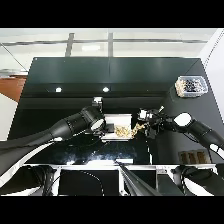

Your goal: Fold the box and place the chain.

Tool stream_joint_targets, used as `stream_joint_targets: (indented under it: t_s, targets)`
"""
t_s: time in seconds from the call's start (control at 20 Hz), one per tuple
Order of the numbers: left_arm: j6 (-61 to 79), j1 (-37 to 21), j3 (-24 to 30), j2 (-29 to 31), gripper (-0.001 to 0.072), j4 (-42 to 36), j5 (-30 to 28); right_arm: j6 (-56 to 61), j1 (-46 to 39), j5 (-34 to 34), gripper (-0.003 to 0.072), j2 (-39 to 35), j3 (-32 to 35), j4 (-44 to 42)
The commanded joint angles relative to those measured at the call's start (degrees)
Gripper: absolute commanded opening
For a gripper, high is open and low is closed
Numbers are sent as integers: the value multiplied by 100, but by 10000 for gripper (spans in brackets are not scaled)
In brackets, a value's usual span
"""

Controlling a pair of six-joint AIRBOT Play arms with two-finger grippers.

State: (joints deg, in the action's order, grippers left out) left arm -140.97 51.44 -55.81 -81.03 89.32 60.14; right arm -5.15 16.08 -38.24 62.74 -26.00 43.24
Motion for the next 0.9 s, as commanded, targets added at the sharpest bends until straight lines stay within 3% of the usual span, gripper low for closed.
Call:
stream_joint_targets:
  t_s: [0.0,0.7,0.75,0.85]
  targets:
    - [0,-4,0,2,28,2,20,153,-2,-162,570,-114,-7,-11]
    - [0,-4,0,2,28,24,-20,216,0,136,567,199,-4,376]
    - [0,-4,0,2,28,24,-37,264,0,94,416,199,-4,345]
    - [0,-4,0,2,28,22,-57,385,0,-76,36,190,-17,354]
